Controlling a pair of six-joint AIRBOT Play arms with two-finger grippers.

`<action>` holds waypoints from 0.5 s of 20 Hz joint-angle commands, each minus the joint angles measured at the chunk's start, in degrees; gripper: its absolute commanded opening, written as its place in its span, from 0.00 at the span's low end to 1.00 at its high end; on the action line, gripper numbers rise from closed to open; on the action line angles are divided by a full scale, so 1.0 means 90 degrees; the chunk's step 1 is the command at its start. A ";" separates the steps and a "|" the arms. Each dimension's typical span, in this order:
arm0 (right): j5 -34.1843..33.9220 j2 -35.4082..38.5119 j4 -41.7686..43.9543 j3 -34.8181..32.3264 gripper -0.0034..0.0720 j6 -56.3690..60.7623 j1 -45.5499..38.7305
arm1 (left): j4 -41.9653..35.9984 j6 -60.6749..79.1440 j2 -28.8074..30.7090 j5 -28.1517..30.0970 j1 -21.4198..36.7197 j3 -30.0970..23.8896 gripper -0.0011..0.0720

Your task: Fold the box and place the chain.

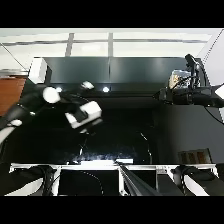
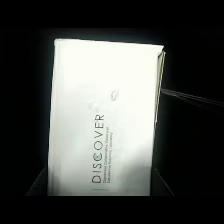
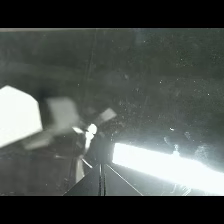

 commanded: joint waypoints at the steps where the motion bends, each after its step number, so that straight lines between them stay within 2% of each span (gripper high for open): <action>1: -0.0017 0.0005 0.0005 0.0007 0.09 0.0002 0.0002 | 0.0520 -0.1481 0.0102 -0.0398 0.1972 0.0002 0.49; 3: -0.0049 0.0005 0.0005 0.0007 0.09 0.0002 0.0002 | 0.0510 -0.1591 0.0058 -0.0182 0.2965 0.0005 0.49; 5: -0.0114 0.0005 0.0005 0.0005 0.09 0.0000 0.0002 | 0.0486 -0.1676 -0.0012 0.0151 0.3640 0.0012 0.50; 7: -0.0141 0.0005 0.0002 0.0007 0.09 0.0000 0.0002 | 0.0631 -0.1683 -0.0119 0.0673 0.3961 0.0100 0.57; 9: -0.0153 0.0005 0.0005 0.0007 0.09 0.0002 0.0002 | 0.0874 -0.1688 -0.0384 0.1260 0.4029 0.0401 0.57; 10: -0.0153 0.0005 0.0005 0.0005 0.09 0.0000 0.0002 | 0.0857 -0.1727 -0.0610 0.1360 0.4031 0.0653 0.57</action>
